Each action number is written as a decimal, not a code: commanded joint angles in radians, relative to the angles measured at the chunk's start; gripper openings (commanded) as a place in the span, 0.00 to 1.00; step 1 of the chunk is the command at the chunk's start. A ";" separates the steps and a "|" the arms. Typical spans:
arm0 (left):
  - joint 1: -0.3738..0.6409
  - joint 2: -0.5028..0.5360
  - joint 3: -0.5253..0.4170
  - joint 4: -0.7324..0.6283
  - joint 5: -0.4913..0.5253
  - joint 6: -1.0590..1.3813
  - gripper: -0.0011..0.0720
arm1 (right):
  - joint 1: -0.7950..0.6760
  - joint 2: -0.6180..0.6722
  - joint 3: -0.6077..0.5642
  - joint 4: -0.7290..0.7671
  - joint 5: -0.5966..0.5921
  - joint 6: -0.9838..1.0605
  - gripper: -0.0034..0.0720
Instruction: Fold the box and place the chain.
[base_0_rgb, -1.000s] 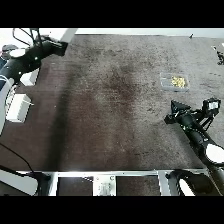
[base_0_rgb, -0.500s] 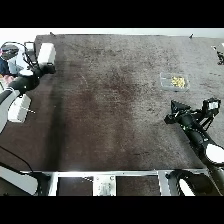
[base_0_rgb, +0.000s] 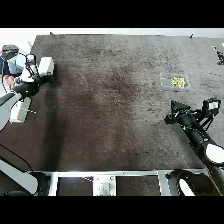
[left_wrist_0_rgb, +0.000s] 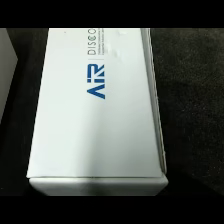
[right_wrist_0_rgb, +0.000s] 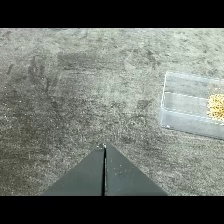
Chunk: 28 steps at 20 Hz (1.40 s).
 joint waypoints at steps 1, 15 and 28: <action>0.004 -0.013 -0.001 0.002 0.003 0.000 0.03 | -0.001 0.001 0.000 0.000 0.000 0.000 0.05; 0.004 0.185 0.009 0.003 0.017 0.007 1.00 | -0.001 0.001 0.000 0.000 0.000 0.000 0.06; 0.004 0.957 -0.256 0.009 -0.211 0.052 0.02 | -0.001 0.001 0.000 0.000 0.000 0.000 0.06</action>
